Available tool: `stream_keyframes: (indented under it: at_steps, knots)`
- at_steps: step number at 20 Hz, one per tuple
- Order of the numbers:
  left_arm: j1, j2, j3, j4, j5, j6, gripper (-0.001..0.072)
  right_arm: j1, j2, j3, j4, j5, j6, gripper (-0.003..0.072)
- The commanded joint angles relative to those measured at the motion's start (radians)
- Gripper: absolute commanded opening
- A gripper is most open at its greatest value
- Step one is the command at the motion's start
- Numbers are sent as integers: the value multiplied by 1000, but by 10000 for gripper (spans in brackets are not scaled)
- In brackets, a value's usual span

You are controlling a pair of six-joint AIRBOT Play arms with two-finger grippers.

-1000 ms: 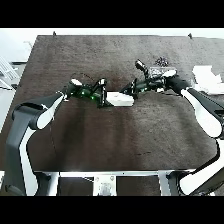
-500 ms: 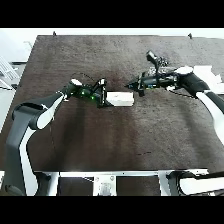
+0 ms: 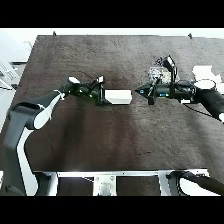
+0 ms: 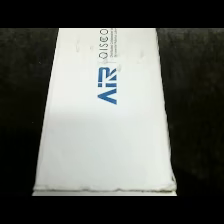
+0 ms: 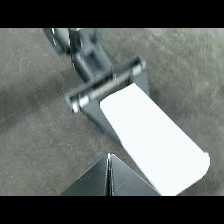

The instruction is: Fold the box and place the chain.

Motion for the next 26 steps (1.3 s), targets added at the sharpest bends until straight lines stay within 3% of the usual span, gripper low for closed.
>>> stream_keyframes:
  at_steps: [1,8,14,20,26]
  knots:
    - [48,57,1,-9,-14,-119,16,-7,22,-33,1,-9,39,11]
    - [249,208,-6,29,40,-259,14,-7,22,-33,1,-9,86,11]
    - [491,313,-82,43,284,-365,14,-7,22,-33,2,-10,93,12]
    - [702,312,-150,47,444,-430,16,-6,21,-33,15,-16,126,12]
    - [750,274,-196,53,629,-427,15,0,21,-33,91,-51,126,12]
